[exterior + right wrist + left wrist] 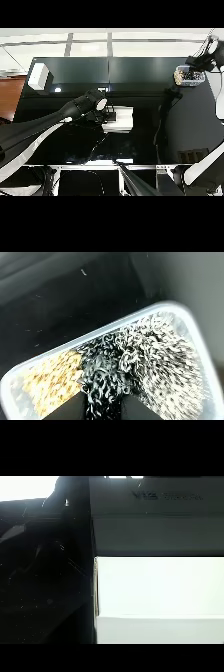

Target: Fold the box and place the chain.

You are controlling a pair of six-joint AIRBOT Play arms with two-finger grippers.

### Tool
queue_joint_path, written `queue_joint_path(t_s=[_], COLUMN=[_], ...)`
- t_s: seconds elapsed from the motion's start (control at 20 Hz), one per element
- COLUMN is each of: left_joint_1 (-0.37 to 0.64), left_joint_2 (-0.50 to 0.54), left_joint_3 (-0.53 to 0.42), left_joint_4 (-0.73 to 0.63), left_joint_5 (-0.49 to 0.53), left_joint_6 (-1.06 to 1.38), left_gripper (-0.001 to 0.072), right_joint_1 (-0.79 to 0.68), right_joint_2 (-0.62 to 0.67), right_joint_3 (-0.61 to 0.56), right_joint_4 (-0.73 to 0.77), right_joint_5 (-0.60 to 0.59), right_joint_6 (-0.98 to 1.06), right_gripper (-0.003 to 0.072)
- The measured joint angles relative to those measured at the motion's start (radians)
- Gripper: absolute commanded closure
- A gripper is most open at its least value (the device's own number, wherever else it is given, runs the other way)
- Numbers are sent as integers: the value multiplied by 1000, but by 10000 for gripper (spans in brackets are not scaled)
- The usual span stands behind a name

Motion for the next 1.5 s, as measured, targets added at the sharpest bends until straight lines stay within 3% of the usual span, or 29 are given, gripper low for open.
queue_joint_path(t_s=[0.2, 0.4, 0.75, 0.9, 1.2, 1.5], left_joint_1=[0, 0, 0, 0, 0, 0], left_joint_2=[0, 0, 0, 0, 0, 0], left_joint_3=[0, 0, 0, 0, 0, 0], left_joint_4=[0, 0, 0, 0, 0, 0], left_joint_5=[0, 0, 0, 0, 0, 0], left_joint_6=[0, 0, 0, 0, 0, 0], left_gripper=[682, 682, 682, 682, 682, 682], right_joint_1=[-13, -31, -2, 64, 192, 270], right_joint_2=[154, 340, 811, 966, 1076, 1091], right_joint_3=[-1, -65, -449, -543, -591, -600], right_joint_4=[55, 220, 455, 519, 700, 807], right_joint_5=[54, 113, 150, 189, 332, 364], right_joint_6=[-114, -245, -385, -414, -425, -411], right_gripper=[676, 677, 680, 680, 679, 679])
